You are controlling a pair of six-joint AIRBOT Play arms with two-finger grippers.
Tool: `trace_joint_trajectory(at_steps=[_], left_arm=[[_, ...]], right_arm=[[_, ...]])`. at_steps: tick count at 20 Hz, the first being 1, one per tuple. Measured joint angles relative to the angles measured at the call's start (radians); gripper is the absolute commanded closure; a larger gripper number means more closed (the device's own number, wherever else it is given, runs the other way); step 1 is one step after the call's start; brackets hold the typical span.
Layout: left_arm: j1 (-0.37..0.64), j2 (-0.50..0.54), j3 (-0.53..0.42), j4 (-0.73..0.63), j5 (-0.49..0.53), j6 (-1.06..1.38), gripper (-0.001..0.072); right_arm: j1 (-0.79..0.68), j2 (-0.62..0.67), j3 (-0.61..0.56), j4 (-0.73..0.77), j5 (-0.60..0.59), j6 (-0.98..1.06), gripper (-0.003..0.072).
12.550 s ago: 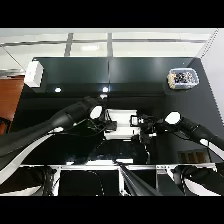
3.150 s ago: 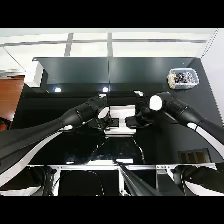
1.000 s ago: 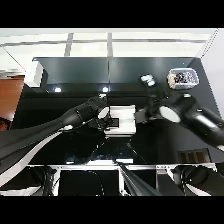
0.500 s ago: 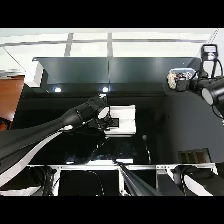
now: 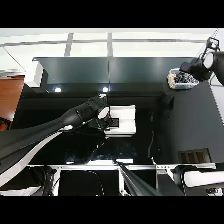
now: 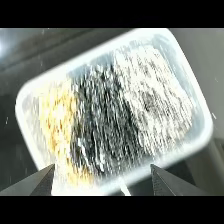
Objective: Fold the box and place the chain.
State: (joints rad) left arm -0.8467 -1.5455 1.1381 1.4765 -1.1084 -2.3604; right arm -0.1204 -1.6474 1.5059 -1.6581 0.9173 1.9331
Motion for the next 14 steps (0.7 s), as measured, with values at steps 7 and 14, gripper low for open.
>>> trace_joint_trajectory(at_steps=[7, 14], left_arm=[[0.0, 0.0, 0.0, 0.0, 0.0, 0.0, 0.0685], [0.0, 0.0, 0.0, 0.0, 0.0, 0.0, 0.0685]], right_arm=[[-0.035, -0.256, 0.25, 0.108, 0.134, -0.023, 0.0105], [-0.054, -0.312, 0.281, 0.139, 0.15, -0.042, 0.0674]])
